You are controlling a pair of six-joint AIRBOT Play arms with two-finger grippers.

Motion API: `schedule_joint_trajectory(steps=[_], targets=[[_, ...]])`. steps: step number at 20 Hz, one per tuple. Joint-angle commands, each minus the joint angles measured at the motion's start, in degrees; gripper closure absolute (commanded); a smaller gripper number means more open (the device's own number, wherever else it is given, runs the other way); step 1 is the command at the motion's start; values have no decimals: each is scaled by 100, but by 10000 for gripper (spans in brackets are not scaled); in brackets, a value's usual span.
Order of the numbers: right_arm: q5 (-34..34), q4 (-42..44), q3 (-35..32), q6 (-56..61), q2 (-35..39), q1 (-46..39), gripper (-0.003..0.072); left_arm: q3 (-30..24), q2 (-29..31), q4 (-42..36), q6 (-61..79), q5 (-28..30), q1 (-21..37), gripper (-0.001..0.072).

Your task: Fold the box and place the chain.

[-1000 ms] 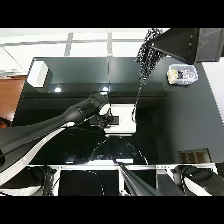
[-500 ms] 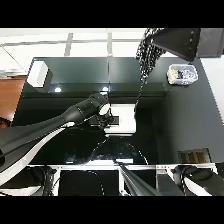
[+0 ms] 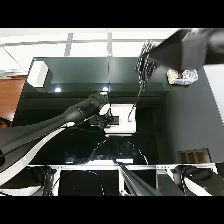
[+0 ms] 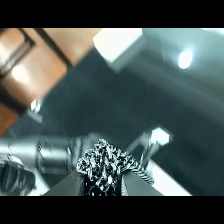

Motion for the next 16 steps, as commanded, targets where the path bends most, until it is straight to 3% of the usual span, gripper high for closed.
schedule_joint_trajectory(steps=[1, 7, 11, 16], targets=[[96, -105, -925, 68, -4, 219, 678, 4, 0, 2, 0, 2, 0, 683], [-551, -96, -2780, 66, -4, 363, 678, 4, 0, 4, 0, 2, 0, 683], [-1427, -90, -3897, 79, -15, 365, 678, 4, 0, 4, 0, 4, 0, 683], [-2317, 31, -4839, 83, -33, 647, 678, 4, 0, 2, 0, 4, 0, 683]])
